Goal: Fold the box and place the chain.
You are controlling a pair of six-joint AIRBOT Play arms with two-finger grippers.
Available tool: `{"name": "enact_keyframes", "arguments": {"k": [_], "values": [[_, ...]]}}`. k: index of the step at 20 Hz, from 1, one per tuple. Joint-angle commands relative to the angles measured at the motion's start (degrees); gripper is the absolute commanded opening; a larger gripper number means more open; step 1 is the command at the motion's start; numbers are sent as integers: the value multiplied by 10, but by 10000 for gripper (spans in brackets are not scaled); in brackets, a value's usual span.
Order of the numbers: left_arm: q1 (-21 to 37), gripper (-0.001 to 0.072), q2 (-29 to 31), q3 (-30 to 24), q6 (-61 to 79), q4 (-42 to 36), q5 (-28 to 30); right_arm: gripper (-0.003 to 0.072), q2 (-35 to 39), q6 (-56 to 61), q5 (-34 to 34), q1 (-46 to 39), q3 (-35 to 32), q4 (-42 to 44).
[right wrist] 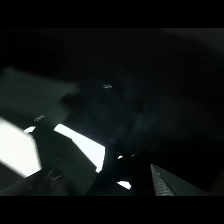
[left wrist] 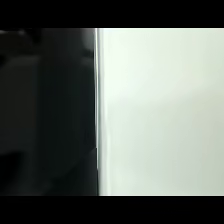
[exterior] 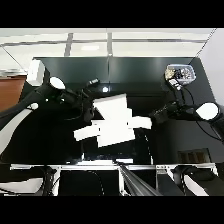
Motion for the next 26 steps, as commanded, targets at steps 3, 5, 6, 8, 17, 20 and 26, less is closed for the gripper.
{"name": "enact_keyframes", "arguments": {"k": [3, 5, 6, 8, 17, 20, 26], "values": [[-62, 21, 14, -27, 131, 39, 202, 713, 0, -146, -21, 30, 7, 2], [-70, 24, 14, -27, 158, 40, 234, 714, -1, -235, -19, 66, 2, 2], [-72, 23, 14, -27, 178, 45, 234, 713, -1, -268, -22, 80, -3, 2], [-73, 23, 14, -27, 192, 68, 236, 714, -2, -324, -34, 108, -25, 4], [-72, 23, 7, -27, 183, 66, 240, 714, -65, -499, -73, 198, -93, 45], [-71, 23, 5, -27, 180, 66, 241, 714, -85, -513, -88, 212, -93, 65], [-71, 23, 0, -27, 180, 66, 241, 714, -95, -529, -173, 237, -93, 118]]}}
